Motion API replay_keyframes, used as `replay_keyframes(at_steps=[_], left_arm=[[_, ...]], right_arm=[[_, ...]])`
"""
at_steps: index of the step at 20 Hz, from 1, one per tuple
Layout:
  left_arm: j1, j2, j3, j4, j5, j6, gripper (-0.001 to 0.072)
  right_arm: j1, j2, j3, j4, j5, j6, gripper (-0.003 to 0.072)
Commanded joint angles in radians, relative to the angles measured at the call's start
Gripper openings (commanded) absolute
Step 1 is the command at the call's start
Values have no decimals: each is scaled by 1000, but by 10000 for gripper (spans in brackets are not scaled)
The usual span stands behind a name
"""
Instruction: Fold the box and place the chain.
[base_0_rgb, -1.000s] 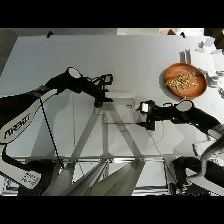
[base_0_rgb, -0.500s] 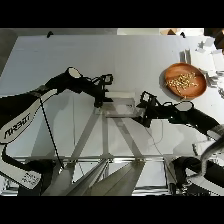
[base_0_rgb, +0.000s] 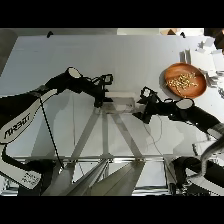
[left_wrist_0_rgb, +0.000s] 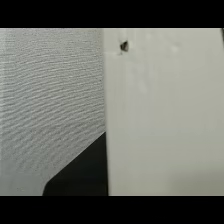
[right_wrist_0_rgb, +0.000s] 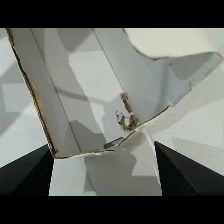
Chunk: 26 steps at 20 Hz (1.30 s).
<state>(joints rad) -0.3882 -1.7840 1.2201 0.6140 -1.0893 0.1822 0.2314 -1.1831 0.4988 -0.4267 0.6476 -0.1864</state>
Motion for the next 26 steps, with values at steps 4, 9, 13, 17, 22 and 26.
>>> replay_keyframes(at_steps=[4, 9, 13, 17, 22, 26], left_arm=[[0, -1, 0, 0, 0, 0, 7], [0, -1, 0, 0, 0, 0, 7], [0, -1, 0, 0, 0, 0, 8], [0, -1, 0, 0, 0, 0, 8], [0, -1, 0, 0, 0, 0, 8], [0, -1, 0, 0, 0, 0, 8]], right_arm=[[-27, -12, 17, -22, 7, -13, 699], [-39, -55, 85, -30, 74, -102, 699], [-39, -129, 172, -59, 197, -187, 699], [-39, -195, 225, -92, 260, -216, 699], [-38, -240, 228, -87, 314, -266, 699], [-38, -283, 228, -88, 305, -269, 699]])
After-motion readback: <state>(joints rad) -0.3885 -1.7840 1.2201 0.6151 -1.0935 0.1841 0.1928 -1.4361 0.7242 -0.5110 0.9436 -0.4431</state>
